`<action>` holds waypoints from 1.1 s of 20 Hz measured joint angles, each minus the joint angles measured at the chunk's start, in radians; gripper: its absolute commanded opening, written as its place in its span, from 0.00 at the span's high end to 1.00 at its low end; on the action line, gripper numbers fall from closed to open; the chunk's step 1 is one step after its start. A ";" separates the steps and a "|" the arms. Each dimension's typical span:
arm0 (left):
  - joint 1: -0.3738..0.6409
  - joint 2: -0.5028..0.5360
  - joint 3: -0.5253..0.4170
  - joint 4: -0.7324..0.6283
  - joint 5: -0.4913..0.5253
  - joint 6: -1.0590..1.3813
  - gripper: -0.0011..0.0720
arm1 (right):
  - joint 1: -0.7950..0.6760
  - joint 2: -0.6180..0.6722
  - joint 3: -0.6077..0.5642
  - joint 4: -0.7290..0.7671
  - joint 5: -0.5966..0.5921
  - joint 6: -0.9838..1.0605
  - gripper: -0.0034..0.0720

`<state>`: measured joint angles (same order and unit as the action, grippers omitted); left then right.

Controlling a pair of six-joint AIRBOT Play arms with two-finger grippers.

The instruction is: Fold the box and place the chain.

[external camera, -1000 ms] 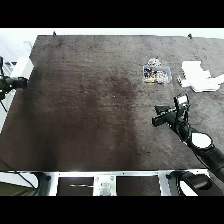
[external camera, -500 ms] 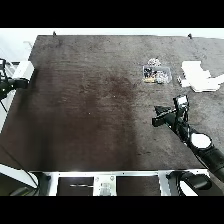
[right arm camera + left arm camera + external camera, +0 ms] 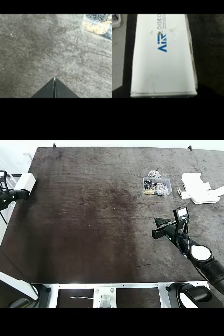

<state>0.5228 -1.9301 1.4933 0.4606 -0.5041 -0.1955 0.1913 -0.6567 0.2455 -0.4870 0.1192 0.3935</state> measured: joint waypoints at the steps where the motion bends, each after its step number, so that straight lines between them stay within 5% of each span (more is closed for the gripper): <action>1: -0.001 -0.004 0.004 -0.001 0.005 -0.002 0.16 | 0.000 0.000 0.000 0.000 0.000 0.000 0.94; 4: 0.001 -0.011 0.011 0.001 0.021 -0.005 0.16 | 0.000 0.000 0.000 0.000 0.000 0.000 0.94; 5: 0.000 -0.011 0.011 0.001 0.023 -0.005 0.02 | 0.000 0.000 0.000 0.000 0.000 0.000 0.94; 7: 0.000 -0.013 0.013 0.002 0.027 -0.006 0.00 | 0.000 0.000 0.000 0.000 0.000 0.000 0.93; 10: 0.000 -0.014 0.013 0.002 0.028 -0.009 0.00 | 0.000 0.000 0.000 0.000 0.000 0.000 0.57; 13: 0.000 -0.009 0.015 0.007 0.017 -0.010 0.00 | 0.000 0.000 0.000 0.000 0.000 0.000 0.52; 15: 0.005 0.005 0.017 0.010 -0.003 -0.018 0.00 | 0.000 0.000 0.000 0.000 0.000 0.000 0.23; 16: 0.008 0.012 0.017 0.017 -0.013 -0.027 0.00 | 0.000 0.000 0.000 0.000 0.000 0.000 0.20; 19: 0.020 0.044 0.018 0.058 -0.047 -0.072 0.00 | 0.000 0.000 0.000 0.000 0.000 0.000 0.20; 20: 0.026 0.057 0.018 0.080 -0.061 -0.089 0.01 | 0.000 0.000 0.000 0.000 0.000 0.000 0.28; 21: 0.032 0.073 0.018 0.097 -0.077 -0.101 0.27 | 0.000 0.000 0.000 -0.001 0.000 0.000 0.54; 22: 0.039 0.094 0.018 0.112 -0.098 -0.111 0.65 | 0.000 0.001 0.001 -0.001 0.000 0.000 0.87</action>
